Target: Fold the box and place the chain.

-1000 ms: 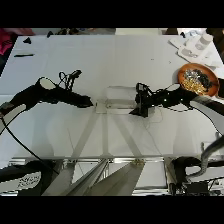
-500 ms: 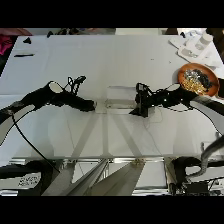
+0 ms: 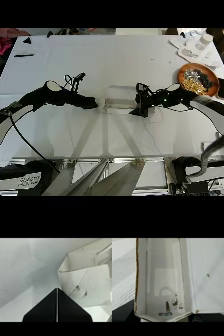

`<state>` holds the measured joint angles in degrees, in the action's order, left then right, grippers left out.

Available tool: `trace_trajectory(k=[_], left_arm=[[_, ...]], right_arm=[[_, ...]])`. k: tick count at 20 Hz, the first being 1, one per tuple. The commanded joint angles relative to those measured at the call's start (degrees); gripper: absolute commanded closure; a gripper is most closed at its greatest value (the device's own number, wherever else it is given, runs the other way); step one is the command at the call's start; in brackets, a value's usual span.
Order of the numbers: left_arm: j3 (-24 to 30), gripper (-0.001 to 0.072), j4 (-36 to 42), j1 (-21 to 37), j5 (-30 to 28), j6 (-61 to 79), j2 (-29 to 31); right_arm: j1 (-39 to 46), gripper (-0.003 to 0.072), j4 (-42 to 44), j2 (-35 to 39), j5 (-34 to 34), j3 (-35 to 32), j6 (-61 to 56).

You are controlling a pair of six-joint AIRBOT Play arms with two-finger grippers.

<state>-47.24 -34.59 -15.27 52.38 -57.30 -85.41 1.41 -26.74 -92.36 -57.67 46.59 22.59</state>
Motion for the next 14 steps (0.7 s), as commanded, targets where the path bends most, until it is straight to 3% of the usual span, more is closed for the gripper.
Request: trace_trajectory(k=[1,6,8,10,14], left_arm=[[-0.02,0.0700,2.38,0.48,0.76,0.96,0.66],[-0.02,0.0692,9.66,0.46,3.50,5.05,0.59],[-0.02,0.0676,10.12,0.46,4.02,5.05,0.59],[-0.02,0.0616,10.16,0.44,4.22,5.07,0.59],[-0.02,0.0611,10.56,0.13,3.87,6.14,0.39]], right_arm=[[0.02,0.0184,0.00,-0.02,0.00,0.02,-0.02],[0.02,0.0184,0.00,-0.02,0.00,0.02,-0.02],[0.02,0.0184,0.00,-0.02,0.00,0.02,-0.02],[0.02,0.0184,0.00,-0.02,0.00,0.02,-0.02],[0.02,0.0184,0.00,-0.02,0.00,0.02,-0.02]])
